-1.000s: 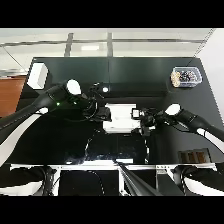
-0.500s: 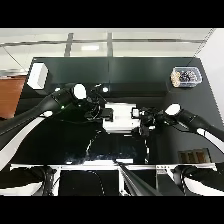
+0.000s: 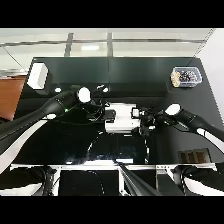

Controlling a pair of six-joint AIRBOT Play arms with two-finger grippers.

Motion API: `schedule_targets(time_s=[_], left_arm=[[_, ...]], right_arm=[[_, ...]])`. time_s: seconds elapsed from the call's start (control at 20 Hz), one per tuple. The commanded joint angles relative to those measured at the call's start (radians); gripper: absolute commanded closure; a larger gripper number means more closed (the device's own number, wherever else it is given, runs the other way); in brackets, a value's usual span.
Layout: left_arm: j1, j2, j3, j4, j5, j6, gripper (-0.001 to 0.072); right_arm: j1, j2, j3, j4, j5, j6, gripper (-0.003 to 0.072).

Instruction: Fold the box and place the chain.

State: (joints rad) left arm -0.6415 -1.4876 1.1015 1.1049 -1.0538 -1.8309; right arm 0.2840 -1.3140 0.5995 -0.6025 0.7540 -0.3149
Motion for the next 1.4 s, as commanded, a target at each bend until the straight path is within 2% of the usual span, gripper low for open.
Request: schedule_targets(time_s=[0.0, 0.3, 0.6, 0.65, 0.7, 0.75, 1.35], left_arm=[[-0.032, 0.0, 0.018, 0.11, 0.003, -0.082, 0.0227], [-0.106, -0.004, 0.045, 0.29, -0.005, -0.198, 0.0227], [-0.112, -0.004, 0.045, 0.243, -0.015, -0.224, 0.023], [-0.112, -0.004, 0.045, 0.237, -0.015, -0.238, 0.0259], [-0.112, -0.004, 0.045, 0.236, -0.014, -0.249, 0.0347], [-0.112, -0.004, 0.045, 0.236, -0.012, -0.256, 0.0365], [-0.113, -0.039, 0.047, 0.282, -0.059, -0.383, 0.0365]], right_arm=[[0.001, 0.0, 0.0, 0.0, 0.0, 0.0, 0.0562], [0.001, 0.0, 0.0, 0.0, 0.0, 0.0, 0.0563], [0.001, 0.0, 0.0, 0.0, 0.0, 0.0, 0.0563], [0.001, 0.0, 0.0, 0.0, 0.0, 0.0, 0.0562], [0.001, 0.0, 0.0, 0.0, 0.0, 0.0, 0.0563], [0.001, 0.0, 0.0, 0.0, 0.0, 0.0, 0.0563], [0.001, 0.0, 0.0, 0.0, 0.0, 0.0, 0.0562]])
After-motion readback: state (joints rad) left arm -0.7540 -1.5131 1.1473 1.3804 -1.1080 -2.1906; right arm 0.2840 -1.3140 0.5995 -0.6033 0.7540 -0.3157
